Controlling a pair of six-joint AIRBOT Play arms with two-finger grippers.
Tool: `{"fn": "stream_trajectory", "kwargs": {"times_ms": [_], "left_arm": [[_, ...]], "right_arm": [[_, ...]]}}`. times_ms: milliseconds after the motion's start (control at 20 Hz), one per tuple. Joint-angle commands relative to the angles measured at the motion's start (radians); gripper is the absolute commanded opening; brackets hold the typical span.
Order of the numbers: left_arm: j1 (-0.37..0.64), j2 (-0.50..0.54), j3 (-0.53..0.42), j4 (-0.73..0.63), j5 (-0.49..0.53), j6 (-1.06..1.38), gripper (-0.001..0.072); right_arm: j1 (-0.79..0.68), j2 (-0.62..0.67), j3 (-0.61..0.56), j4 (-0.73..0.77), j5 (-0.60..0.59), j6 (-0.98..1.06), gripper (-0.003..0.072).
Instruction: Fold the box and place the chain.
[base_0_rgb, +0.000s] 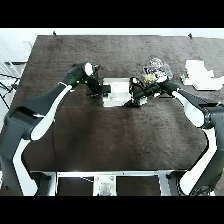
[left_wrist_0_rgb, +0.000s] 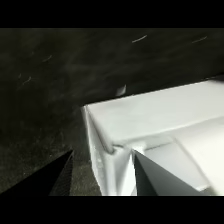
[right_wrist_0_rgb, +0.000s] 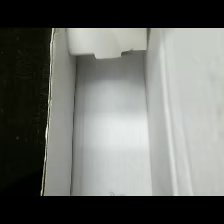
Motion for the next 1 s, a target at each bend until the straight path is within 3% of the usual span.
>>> {"fn": "stream_trajectory", "kwargs": {"times_ms": [0, 400, 650, 950], "left_arm": [[-0.009, -0.01, 0.023, 0.023, -0.013, -0.019, 0.042], [-0.009, -0.01, 0.035, 0.06, -0.025, -0.048, 0.0419], [-0.043, -0.092, 0.202, 0.145, -0.18, -0.082, 0.0419], [-0.065, -0.106, 0.219, 0.2, -0.188, -0.135, 0.0406]], "right_arm": [[0.0, 0.0, 0.0, 0.0, -0.001, 0.001, 0.058], [0.0, 0.0, 0.0, 0.0, -0.001, 0.001, 0.058], [0.0, 0.0, 0.0, 0.0, -0.001, 0.001, 0.058], [0.0, 0.0, 0.0, 0.0, -0.001, 0.001, 0.058]]}}
